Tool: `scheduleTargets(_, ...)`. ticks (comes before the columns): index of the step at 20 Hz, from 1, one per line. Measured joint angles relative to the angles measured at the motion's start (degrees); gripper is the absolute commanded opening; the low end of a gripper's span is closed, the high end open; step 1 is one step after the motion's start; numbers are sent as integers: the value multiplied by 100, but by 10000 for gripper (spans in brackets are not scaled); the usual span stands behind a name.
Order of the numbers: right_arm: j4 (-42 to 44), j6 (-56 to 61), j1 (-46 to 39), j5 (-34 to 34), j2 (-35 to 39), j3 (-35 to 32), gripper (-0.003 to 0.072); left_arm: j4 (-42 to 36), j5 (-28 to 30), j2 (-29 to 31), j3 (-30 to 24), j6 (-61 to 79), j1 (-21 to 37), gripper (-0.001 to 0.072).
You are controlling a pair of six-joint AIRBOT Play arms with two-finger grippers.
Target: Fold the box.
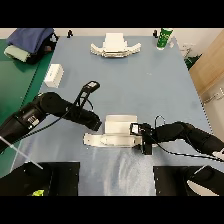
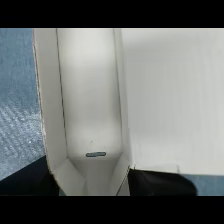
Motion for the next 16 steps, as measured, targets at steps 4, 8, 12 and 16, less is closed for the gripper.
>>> scheduleTargets(4,0,0,0,-2,0,0,508,151,-122,229,-326,1672,-146,329)
scheduleTargets(8,0,0,0,-2,0,0,507,-732,-50,262,-872,4170,133,703)
scheduleTargets(12,0,0,0,-2,0,0,507,-1290,192,210,-1394,5661,247,703)
scheduleTargets(16,-2,0,0,-2,0,0,507,-1523,575,33,-1672,6352,245,564)
